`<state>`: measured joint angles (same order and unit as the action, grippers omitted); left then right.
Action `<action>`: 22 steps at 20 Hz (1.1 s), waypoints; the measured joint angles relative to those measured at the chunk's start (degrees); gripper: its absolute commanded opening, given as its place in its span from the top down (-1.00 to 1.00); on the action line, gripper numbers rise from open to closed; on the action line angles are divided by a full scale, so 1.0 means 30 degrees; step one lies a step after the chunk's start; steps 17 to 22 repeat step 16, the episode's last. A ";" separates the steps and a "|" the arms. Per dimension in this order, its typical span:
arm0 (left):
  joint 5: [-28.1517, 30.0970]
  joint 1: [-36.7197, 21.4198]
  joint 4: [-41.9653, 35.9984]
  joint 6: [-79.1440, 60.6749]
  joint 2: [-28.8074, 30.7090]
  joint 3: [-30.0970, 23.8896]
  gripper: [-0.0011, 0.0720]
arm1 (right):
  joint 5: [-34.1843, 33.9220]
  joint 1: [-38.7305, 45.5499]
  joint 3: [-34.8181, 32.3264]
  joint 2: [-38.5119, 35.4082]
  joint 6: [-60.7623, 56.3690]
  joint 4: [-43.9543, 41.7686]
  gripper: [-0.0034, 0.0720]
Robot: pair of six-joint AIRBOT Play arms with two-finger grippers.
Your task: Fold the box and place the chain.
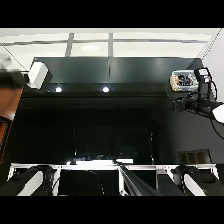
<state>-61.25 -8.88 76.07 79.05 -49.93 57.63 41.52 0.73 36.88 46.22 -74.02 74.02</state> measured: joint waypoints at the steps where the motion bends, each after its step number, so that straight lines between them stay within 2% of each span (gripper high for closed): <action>1: 0.1027 0.0197 -0.0175 -0.0066 0.1887 -0.2302 0.89 | -0.0372 0.0000 -0.0197 -0.0036 0.0000 0.0124 0.84; 2: 0.1953 0.0328 -0.0240 -0.0087 0.3687 -0.4408 0.89 | -0.0648 0.0000 -0.0328 -0.0058 -0.0007 0.0211 0.84; 4: 0.3257 0.0466 -0.0233 -0.0138 0.6623 -0.7512 0.89 | -0.1020 0.0000 -0.0495 -0.0095 -0.0036 0.0299 0.84; 7: 0.4269 0.0583 -0.0175 -0.0197 0.9537 -1.0047 0.89 | -0.1326 0.0000 -0.0612 -0.0109 -0.0044 0.0350 0.84; 12: 0.4728 0.0634 -0.0080 -0.0197 1.1351 -1.1285 0.89 | -0.1501 0.0000 -0.0656 -0.0109 -0.0051 0.0401 0.84; 22: 0.4845 0.0634 -0.0051 -0.0204 1.1672 -1.1511 0.89 | -0.1537 0.0000 -0.0670 -0.0109 -0.0051 0.0408 0.84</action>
